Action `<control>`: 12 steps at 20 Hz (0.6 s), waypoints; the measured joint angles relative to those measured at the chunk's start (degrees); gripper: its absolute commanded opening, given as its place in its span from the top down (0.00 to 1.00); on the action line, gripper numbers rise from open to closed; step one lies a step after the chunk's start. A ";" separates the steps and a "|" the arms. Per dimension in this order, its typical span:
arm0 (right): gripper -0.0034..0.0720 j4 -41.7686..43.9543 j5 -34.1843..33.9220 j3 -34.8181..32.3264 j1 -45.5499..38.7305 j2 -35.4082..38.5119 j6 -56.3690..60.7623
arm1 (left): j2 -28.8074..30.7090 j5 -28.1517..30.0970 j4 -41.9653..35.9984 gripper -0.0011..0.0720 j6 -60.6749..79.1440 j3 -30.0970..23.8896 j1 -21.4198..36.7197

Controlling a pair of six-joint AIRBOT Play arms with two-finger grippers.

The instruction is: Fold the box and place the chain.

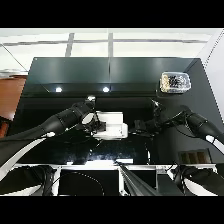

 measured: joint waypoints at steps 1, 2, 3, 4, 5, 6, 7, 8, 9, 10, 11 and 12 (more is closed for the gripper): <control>0.04 0.37 -0.17 0.70 0.57 0.00 -0.02 | 0.00 0.00 0.00 0.95 0.00 0.00 0.00; 0.04 0.35 -0.33 1.25 1.29 0.00 0.04 | 0.00 0.02 0.00 0.95 0.00 0.00 0.00; 0.04 0.48 -0.33 1.77 2.19 0.00 0.44 | 0.00 0.04 0.02 0.95 0.00 0.00 0.00; 0.05 0.70 0.17 2.38 3.30 0.00 1.01 | 0.00 0.07 0.02 0.95 0.00 0.00 0.00; 0.11 0.68 0.76 2.93 4.42 0.00 1.64 | 0.00 0.11 0.02 0.95 0.00 0.00 0.00; 0.18 0.66 1.62 3.37 5.46 0.00 2.29 | 0.00 0.15 0.02 0.95 0.00 0.00 0.00; 0.18 0.33 2.78 3.76 6.62 -0.02 3.30 | 0.00 0.22 0.02 0.95 0.00 0.00 0.00; 0.19 -0.11 3.54 4.09 7.72 -0.07 4.07 | 0.00 0.28 0.04 0.95 0.00 0.00 0.00; 0.19 -0.79 4.59 4.42 8.81 -0.13 5.16 | 0.00 0.35 0.04 0.95 0.00 0.00 0.00; 0.26 -1.64 5.49 4.76 9.81 -0.22 6.43 | 0.00 0.48 0.07 0.95 0.00 -0.04 0.00; 0.31 -2.69 6.27 5.22 10.80 -0.37 7.74 | 0.00 0.55 0.09 0.95 0.00 -0.04 0.00; 0.31 -3.78 6.97 5.66 11.69 -0.55 8.92 | 0.00 0.66 0.11 0.95 0.00 -0.04 0.00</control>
